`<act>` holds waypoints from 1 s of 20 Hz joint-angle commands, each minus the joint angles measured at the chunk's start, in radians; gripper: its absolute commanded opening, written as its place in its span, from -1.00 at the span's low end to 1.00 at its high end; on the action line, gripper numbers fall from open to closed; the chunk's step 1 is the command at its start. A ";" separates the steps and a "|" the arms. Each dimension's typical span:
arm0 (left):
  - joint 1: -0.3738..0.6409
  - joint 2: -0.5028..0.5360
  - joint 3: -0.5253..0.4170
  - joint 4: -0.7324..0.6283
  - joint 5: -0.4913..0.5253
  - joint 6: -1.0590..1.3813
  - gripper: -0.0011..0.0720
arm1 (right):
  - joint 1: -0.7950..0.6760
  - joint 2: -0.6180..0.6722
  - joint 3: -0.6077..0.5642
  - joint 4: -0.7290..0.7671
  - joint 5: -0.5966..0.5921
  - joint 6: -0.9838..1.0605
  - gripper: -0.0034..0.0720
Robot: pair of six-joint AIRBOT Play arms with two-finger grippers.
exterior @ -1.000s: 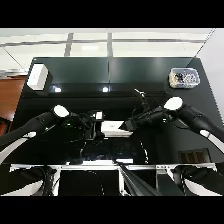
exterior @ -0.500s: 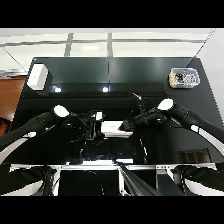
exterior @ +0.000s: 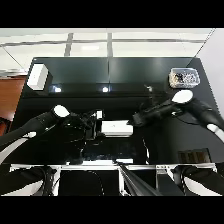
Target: Fold the box and place the chain.
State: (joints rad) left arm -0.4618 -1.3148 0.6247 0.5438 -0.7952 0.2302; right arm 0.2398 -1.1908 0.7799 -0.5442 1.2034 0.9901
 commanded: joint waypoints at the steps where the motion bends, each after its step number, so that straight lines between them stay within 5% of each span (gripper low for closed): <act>1: 0.001 0.017 0.013 0.025 -0.021 -0.071 0.41 | -0.176 0.144 0.019 -0.109 0.138 0.023 -0.86; 3: 0.001 0.047 0.032 0.072 -0.055 -0.100 0.98 | -0.278 0.203 0.019 -0.189 0.161 0.051 -0.86; 9: 0.008 0.153 0.098 0.267 -0.101 -0.338 0.98 | -0.416 0.227 0.019 -0.225 0.166 0.050 -0.86; 20: -0.103 0.074 0.221 0.154 -0.037 -0.400 0.97 | -0.416 0.227 0.018 -0.225 0.092 0.046 -0.86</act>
State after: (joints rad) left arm -0.5243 -1.1995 0.8246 0.7441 -0.8700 -0.1581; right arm -0.1749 -0.9642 0.7982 -0.7677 1.3071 1.0374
